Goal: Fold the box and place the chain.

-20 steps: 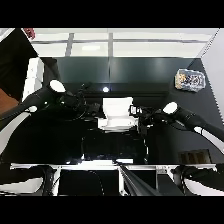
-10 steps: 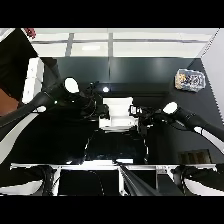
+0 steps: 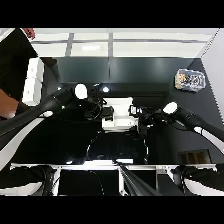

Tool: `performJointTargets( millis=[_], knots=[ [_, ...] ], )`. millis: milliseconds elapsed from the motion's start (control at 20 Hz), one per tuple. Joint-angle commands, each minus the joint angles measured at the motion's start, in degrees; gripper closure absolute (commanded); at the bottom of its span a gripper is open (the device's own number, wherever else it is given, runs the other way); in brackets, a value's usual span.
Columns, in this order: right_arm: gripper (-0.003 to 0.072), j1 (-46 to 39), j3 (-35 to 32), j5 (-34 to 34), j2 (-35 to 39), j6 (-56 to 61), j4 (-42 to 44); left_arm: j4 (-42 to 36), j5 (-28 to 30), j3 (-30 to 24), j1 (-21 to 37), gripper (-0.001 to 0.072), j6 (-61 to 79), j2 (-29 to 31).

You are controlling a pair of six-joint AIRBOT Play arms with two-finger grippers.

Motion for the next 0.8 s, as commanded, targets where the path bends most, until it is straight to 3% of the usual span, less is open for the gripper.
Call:
performJointTargets(
  millis=[0,200,400,750],
  knots=[
    [0.0389,0.0,0.0,0.0,0.0,0.0,0.0,7.0,0.7,0.1,-2.5,0.0151,-6.8,0.0],
    [0.0389,0.0,0.0,0.0,0.0,0.0,0.0,15.1,0.6,0.1,-5.3,0.015,-13.3,-0.2],
    [0.0389,0.0,0.0,0.0,0.0,0.0,0.0,16.9,0.1,0.2,-7.1,0.015,-18.0,-1.7],
    [0.0389,0.0,0.0,0.0,0.0,0.0,0.0,22.8,-8.5,5.7,-9.4,0.0165,-24.2,-5.0]
  ],
)
